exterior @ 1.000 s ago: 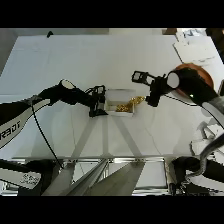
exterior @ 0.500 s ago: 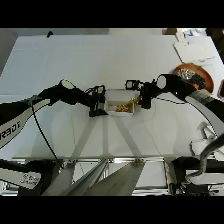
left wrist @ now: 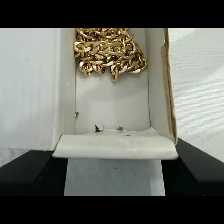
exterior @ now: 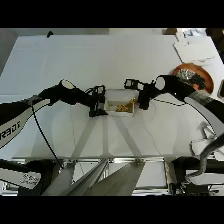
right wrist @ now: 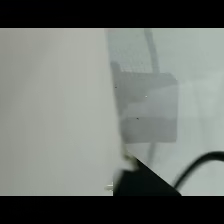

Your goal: Fold the box and place the chain.

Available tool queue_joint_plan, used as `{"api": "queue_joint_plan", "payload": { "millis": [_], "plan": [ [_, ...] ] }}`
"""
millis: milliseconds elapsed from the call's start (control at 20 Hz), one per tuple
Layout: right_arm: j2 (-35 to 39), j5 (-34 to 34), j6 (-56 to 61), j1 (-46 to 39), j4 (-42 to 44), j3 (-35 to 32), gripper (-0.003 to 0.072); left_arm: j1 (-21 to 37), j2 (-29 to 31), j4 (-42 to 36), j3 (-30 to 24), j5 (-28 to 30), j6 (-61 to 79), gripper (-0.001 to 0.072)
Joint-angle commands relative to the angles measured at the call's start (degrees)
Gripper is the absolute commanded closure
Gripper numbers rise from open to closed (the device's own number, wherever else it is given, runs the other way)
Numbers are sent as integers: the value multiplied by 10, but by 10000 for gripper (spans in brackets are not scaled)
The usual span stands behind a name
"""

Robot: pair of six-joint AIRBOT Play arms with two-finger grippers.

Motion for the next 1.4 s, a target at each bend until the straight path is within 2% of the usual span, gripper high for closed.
{"api": "queue_joint_plan", "payload": {
  "millis": [0, 150, 350, 600, 750, 1000, 1150, 1350],
  "plan": [
    [55, 26, 59, -4, 8, 1, 678, 0, 0, 0, 0, 0, 0, 453],
    [105, 47, 80, -4, 12, 1, 678, 0, 0, 0, 0, 0, 0, 453],
    [154, 115, 97, -4, 34, 1, 678, 0, 0, 0, 0, 0, 0, 453],
    [188, 161, 96, 28, 137, 1, 678, 0, 0, 0, 0, 0, 0, 453],
    [188, 116, 92, 76, 167, 1, 678, 0, 0, 0, 0, 0, 0, 453],
    [179, -39, 154, 139, 173, 1, 678, 0, 0, 0, 0, 0, 0, 453],
    [151, -66, 154, 155, 196, 1, 678, 0, 0, 0, 0, 0, 0, 453],
    [106, -56, 154, 172, 196, 1, 671, 0, 0, 0, 0, 0, 0, 453]
  ]
}}
